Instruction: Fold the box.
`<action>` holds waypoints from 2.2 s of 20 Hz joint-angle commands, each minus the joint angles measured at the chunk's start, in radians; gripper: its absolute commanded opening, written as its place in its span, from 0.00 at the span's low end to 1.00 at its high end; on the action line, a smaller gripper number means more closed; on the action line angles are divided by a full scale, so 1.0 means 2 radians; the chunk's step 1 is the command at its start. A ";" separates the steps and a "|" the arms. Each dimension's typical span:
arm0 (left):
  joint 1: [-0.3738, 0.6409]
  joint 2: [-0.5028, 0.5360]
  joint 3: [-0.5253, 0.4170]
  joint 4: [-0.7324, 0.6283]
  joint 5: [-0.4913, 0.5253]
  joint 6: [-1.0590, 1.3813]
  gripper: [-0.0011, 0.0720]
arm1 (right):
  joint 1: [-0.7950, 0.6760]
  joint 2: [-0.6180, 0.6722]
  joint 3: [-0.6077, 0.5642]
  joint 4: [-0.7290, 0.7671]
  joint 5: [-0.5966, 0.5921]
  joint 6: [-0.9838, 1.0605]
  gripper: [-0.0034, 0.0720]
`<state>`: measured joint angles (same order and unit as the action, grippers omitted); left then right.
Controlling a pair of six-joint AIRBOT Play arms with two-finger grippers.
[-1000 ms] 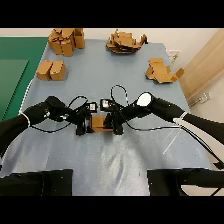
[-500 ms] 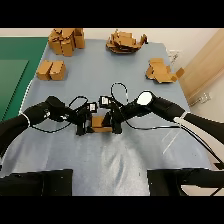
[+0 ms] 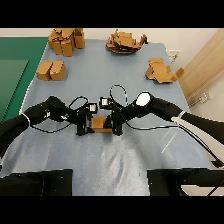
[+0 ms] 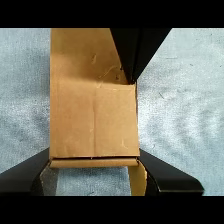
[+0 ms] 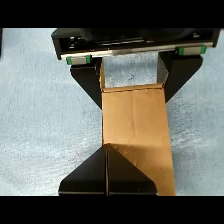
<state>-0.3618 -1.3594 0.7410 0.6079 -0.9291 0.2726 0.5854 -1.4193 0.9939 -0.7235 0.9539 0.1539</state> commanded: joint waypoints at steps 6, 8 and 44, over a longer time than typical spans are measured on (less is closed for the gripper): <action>0.000 0.000 0.000 -0.001 0.003 -0.002 0.17 | 0.000 0.005 0.003 -0.002 -0.007 0.002 0.05; 0.000 0.000 0.000 -0.001 0.003 -0.002 0.17 | 0.000 0.019 0.003 0.001 -0.026 0.002 0.05; 0.000 0.000 0.000 -0.001 0.002 -0.002 0.17 | 0.035 -0.006 0.003 0.073 -0.112 -0.012 0.05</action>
<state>-0.3618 -1.3594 0.7410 0.6052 -0.9249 0.2684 0.6571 -1.4574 0.9989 -0.5961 0.7879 0.1295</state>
